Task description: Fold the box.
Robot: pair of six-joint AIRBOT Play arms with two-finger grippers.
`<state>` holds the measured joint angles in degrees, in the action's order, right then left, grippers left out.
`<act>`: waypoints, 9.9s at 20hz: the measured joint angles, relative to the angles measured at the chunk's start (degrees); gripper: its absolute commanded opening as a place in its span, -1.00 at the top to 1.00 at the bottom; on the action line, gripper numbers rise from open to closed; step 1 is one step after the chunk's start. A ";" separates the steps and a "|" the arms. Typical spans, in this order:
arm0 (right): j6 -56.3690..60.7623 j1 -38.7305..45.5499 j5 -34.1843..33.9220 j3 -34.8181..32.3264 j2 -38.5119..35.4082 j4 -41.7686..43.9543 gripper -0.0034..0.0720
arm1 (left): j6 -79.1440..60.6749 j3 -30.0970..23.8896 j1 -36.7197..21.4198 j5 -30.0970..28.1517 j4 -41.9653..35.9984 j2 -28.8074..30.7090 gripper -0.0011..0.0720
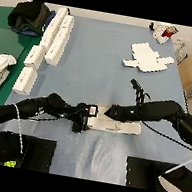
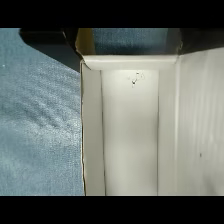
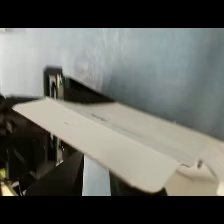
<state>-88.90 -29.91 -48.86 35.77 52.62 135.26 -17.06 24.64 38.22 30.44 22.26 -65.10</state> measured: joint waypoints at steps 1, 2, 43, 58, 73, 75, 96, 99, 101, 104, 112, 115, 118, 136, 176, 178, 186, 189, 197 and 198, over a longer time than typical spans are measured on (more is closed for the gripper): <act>0.22 -0.04 1.66 0.85 1.07 0.00 0.32 | 0.00 0.00 0.00 0.00 0.00 0.00 -0.30; 0.44 -0.09 3.48 1.53 2.23 -0.13 0.33 | 0.00 0.00 0.00 0.00 0.00 0.00 -0.30; -22.14 -0.17 -10.21 3.74 -6.88 -24.37 -0.56 | -0.07 0.00 0.00 -0.04 0.02 0.00 -0.30; -53.55 -0.20 -11.54 -3.76 -3.48 -30.38 -0.94 | 0.02 0.00 0.00 -0.04 0.00 0.00 -0.30; -63.56 -1.07 -6.40 -4.22 0.55 -24.72 0.54 | 0.00 0.00 0.00 -0.02 0.02 0.00 -0.30; -64.59 -1.16 -5.22 -4.24 0.70 -23.67 0.55 | 0.00 0.00 0.00 -0.02 0.02 0.00 -0.30; -53.11 -1.16 -4.11 -5.90 -1.40 -23.91 0.90 | -0.04 0.00 0.00 -0.02 -0.02 0.00 -0.30; -38.69 -0.96 -8.79 -4.00 -2.91 -33.07 0.90 | -0.04 0.00 0.00 -0.02 -0.02 0.00 -0.30; -27.74 0.24 -11.56 -2.82 -3.89 -39.76 0.90 | -0.04 0.00 0.00 -0.02 0.00 0.00 -0.30; -10.08 5.97 -14.84 -1.97 -4.35 -48.76 0.90 | -0.02 0.00 0.00 -0.02 0.00 0.00 -0.30; -4.22 35.80 -20.81 -3.72 2.58 -30.77 0.90 | -0.02 0.00 0.00 -0.02 0.00 0.00 -0.30; -9.88 40.65 -21.22 -5.99 7.34 -19.06 0.90 | -0.02 0.00 0.00 -0.02 0.00 0.00 -0.30; -14.78 42.18 -21.40 -8.35 10.45 -9.90 0.90 | 0.00 0.00 0.00 0.00 0.00 0.00 -0.30; -17.62 27.98 -17.99 -8.20 4.35 0.28 0.53 | 0.00 0.00 0.00 -0.02 0.02 0.00 -0.30; 44.74 -18.27 -17.55 12.85 20.46 -48.30 0.90 | 0.07 0.00 0.00 0.04 0.02 0.00 -0.30; 44.78 -18.27 -17.57 12.85 20.48 -48.35 0.90 | 0.04 0.00 0.00 0.04 0.02 0.00 -0.30; 44.78 -18.29 -17.66 12.87 20.50 -48.24 -0.17 | -0.11 0.04 0.00 -0.09 0.00 0.00 -0.30; 44.85 -18.32 -17.66 12.87 20.55 -48.13 0.84 | -0.09 0.04 0.00 -0.04 0.00 0.00 -0.30; 44.52 -18.36 -17.86 12.87 20.55 -47.39 -0.40 | -0.07 0.04 0.00 0.00 0.00 0.00 -0.30; 44.26 -18.34 -17.88 12.92 20.55 -47.01 -0.40 | -0.07 0.04 0.00 -0.02 -0.02 0.00 -0.30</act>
<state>-44.64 -48.25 -66.74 48.69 73.17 88.25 -17.12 24.69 38.22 30.41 22.24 -65.10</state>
